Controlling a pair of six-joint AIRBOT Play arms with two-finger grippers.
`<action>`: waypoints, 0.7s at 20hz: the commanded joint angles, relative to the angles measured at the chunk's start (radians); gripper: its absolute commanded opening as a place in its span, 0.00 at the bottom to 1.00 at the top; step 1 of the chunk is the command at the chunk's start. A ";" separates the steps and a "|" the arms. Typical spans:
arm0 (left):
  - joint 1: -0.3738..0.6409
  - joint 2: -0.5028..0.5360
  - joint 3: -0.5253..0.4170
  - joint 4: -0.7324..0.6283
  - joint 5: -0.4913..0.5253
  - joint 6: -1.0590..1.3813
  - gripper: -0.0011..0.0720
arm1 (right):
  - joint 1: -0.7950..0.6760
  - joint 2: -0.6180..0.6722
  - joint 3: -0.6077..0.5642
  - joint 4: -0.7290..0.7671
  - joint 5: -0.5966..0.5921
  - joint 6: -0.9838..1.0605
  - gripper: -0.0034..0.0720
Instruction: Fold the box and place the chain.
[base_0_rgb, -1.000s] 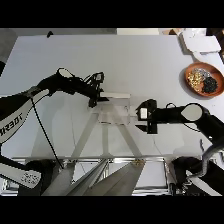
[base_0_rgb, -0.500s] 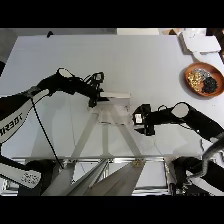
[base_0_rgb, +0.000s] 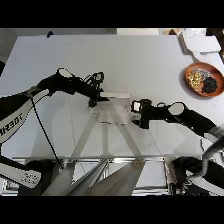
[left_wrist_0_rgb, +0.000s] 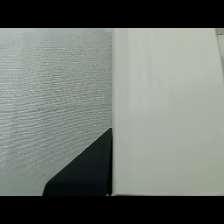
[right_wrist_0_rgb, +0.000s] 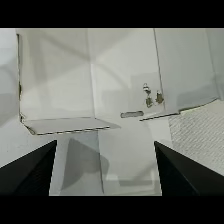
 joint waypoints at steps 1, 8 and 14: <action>0.000 0.000 0.000 0.000 0.000 0.000 0.03 | 0.000 -0.010 -0.021 0.098 -0.011 -0.053 0.96; 0.000 0.000 0.000 0.000 0.000 0.000 0.03 | 0.011 -0.011 -0.053 0.150 0.005 -0.080 0.96; 0.000 0.000 0.000 0.000 0.000 0.000 0.03 | 0.011 -0.011 -0.104 0.361 -0.043 -0.159 0.96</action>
